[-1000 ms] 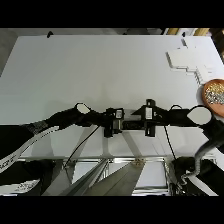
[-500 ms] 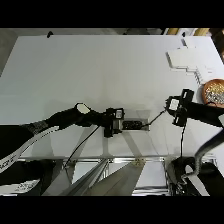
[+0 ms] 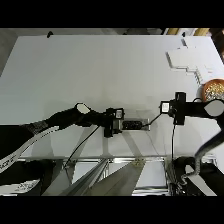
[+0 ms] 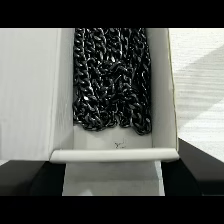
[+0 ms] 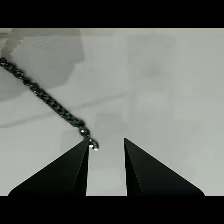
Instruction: Fold the box and place the chain.
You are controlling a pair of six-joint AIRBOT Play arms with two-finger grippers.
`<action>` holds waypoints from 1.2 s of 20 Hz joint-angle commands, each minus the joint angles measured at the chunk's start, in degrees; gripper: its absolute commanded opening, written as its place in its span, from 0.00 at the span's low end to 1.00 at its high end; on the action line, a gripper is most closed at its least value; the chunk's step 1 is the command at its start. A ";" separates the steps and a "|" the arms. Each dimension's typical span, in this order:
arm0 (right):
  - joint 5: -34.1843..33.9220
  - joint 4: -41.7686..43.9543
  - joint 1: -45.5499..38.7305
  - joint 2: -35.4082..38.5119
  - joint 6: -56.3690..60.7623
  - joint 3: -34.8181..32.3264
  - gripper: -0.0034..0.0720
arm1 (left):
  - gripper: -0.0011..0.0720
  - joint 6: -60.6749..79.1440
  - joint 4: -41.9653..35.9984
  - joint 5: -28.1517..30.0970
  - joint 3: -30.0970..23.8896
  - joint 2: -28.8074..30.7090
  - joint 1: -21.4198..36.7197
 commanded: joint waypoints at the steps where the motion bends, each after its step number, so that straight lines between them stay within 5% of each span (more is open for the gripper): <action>1: -1.05 -2.16 0.85 -7.98 -4.02 -0.02 0.40 | 0.30 0.00 0.02 0.00 0.00 0.04 0.04; 8: -8.22 -6.29 0.81 -12.81 -6.14 -0.02 0.42 | 0.30 0.00 0.02 0.00 0.00 0.04 0.04; 18: -10.03 -5.97 0.81 -16.13 -9.49 -0.02 0.41 | 0.30 0.00 0.02 0.00 0.00 0.04 0.04; 22: -8.66 -6.01 0.81 -15.80 -8.98 -0.02 0.21 | 0.30 0.00 0.02 0.00 0.00 0.04 0.04; 23: -8.15 -5.99 0.81 -15.58 -9.01 0.00 0.06 | 0.30 0.00 0.02 0.00 0.00 0.04 0.04; 24: -7.52 -5.99 0.81 -15.34 -9.01 -0.02 0.07 | 0.30 0.00 0.02 0.00 0.00 0.04 0.04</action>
